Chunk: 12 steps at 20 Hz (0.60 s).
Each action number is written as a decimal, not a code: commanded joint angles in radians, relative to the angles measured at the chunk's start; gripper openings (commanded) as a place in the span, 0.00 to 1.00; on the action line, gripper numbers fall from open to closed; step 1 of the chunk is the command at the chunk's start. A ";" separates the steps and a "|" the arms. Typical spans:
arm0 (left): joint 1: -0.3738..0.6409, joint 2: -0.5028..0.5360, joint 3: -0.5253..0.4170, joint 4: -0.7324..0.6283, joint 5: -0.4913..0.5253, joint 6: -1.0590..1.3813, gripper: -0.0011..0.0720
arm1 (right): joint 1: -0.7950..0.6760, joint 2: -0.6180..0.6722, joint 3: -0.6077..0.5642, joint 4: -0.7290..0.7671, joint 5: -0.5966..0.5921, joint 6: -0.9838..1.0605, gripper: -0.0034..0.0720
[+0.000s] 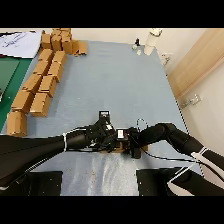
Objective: Fold the box.
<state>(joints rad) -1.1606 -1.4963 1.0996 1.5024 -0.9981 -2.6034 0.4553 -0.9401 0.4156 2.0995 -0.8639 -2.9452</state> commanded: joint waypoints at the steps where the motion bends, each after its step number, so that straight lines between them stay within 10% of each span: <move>1: 0.001 0.003 0.011 -0.007 -0.037 0.001 0.71 | 0.001 0.000 0.000 -0.002 -0.001 0.002 0.73; 12: 0.010 0.140 0.019 0.021 -0.105 0.026 0.71 | 0.001 0.000 0.001 -0.002 -0.001 0.002 0.73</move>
<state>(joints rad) -1.1553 -1.3952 1.1179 1.5146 -1.0924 -2.5942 0.4553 -0.9401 0.4156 2.0979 -0.8646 -2.9444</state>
